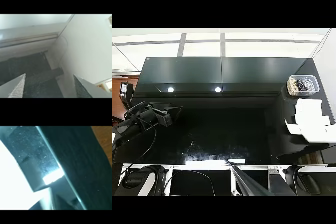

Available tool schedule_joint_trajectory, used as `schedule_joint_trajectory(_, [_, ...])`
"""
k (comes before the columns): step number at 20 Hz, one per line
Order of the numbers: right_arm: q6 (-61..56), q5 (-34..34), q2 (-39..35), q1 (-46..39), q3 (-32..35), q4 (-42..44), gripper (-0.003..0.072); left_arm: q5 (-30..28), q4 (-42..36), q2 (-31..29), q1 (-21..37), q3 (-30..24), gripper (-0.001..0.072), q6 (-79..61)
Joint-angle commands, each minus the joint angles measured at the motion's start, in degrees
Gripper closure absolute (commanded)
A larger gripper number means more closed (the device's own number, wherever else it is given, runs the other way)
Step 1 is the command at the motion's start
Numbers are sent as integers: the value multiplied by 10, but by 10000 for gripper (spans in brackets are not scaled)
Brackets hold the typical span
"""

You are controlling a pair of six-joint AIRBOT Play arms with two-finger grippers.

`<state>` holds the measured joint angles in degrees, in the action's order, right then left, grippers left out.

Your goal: Fold the box and place the chain.

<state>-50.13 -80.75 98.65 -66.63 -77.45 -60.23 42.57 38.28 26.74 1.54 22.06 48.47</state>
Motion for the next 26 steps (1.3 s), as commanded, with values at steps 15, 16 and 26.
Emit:
schedule_joint_trajectory(15, [19, -67, -82, 207, 177, 261, 671, 47, -1, 0, 0, 0, 0, 0])
schedule_joint_trajectory(16, [19, -37, -115, 234, 211, 271, 671, 50, -3, 0, 0, 0, 0, 0])
schedule_joint_trajectory(26, [24, 335, -529, 580, 615, 533, 670, 47, -72, 59, -72, -25, 1, 10])
